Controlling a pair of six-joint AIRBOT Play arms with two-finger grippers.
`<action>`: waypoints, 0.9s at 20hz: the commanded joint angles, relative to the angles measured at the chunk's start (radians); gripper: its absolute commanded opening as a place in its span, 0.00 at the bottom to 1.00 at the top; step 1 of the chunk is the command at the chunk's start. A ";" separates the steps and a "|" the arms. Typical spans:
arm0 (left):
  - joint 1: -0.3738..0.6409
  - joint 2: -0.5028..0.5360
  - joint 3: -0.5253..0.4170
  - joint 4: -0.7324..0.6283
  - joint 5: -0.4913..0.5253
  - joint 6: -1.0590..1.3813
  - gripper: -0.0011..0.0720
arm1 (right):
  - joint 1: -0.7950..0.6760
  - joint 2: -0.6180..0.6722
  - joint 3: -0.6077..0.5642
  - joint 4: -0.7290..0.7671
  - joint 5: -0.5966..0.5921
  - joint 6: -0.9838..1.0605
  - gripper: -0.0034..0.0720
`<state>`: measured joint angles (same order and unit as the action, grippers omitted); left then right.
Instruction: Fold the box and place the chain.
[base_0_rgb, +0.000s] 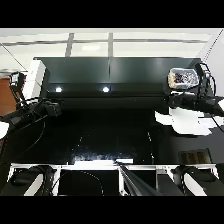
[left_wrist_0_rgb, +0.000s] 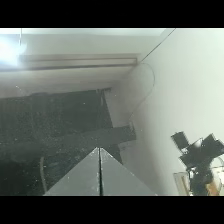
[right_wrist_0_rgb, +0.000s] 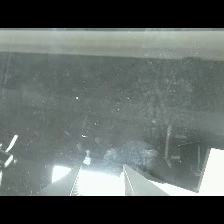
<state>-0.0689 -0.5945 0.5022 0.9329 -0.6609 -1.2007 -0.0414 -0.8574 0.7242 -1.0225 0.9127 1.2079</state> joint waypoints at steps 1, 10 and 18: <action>0.000 -0.001 0.000 0.000 0.000 0.000 0.05 | 0.000 0.000 0.001 0.000 0.000 0.000 0.48; 0.000 -0.001 0.000 0.000 0.000 0.000 0.05 | 0.000 0.000 0.001 0.002 -0.003 0.000 0.48; 0.000 -0.001 0.000 -0.003 0.000 -0.001 0.05 | 0.000 0.000 0.000 0.019 -0.070 0.001 0.48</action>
<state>-0.0689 -0.5945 0.5022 0.9321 -0.6613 -1.2007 -0.0414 -0.8574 0.7242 -1.0019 0.8486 1.2079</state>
